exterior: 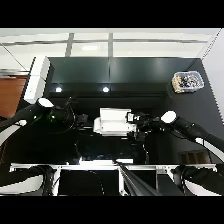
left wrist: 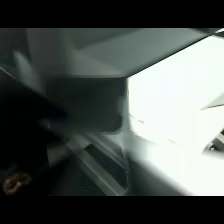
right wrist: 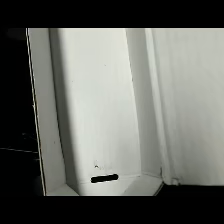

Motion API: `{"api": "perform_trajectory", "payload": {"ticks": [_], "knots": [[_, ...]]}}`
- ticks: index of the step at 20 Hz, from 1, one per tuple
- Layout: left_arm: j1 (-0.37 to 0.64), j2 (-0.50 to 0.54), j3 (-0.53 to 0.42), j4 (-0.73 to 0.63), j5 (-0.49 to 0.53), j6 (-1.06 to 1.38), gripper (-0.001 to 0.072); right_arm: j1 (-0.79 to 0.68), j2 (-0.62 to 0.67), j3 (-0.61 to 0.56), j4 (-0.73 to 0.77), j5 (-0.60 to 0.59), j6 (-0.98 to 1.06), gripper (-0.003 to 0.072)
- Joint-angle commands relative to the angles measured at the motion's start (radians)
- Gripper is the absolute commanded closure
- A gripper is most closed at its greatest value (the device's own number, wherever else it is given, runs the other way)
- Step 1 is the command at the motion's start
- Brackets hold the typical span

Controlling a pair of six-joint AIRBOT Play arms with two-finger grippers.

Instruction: Fold the box and place the chain.

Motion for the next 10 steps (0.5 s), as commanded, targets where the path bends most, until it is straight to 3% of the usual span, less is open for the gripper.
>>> {"api": "perform_trajectory", "payload": {"ticks": [1,5,10], "knots": [[0.021,0.001,0.063,-0.017,-0.075,0.038,0.0011,0.001,0.0,0.001,0.0,0.0,0.0,0.0495],[-0.015,0.001,0.122,-0.016,-0.15,0.034,0.0008,0.001,0.0,0.001,0.0,0.0,0.0,0.0495],[-0.134,0.001,0.173,-0.006,-0.114,-0.043,0.0038,0.001,0.0,0.001,0.0,0.0,0.0,0.0495]]}}
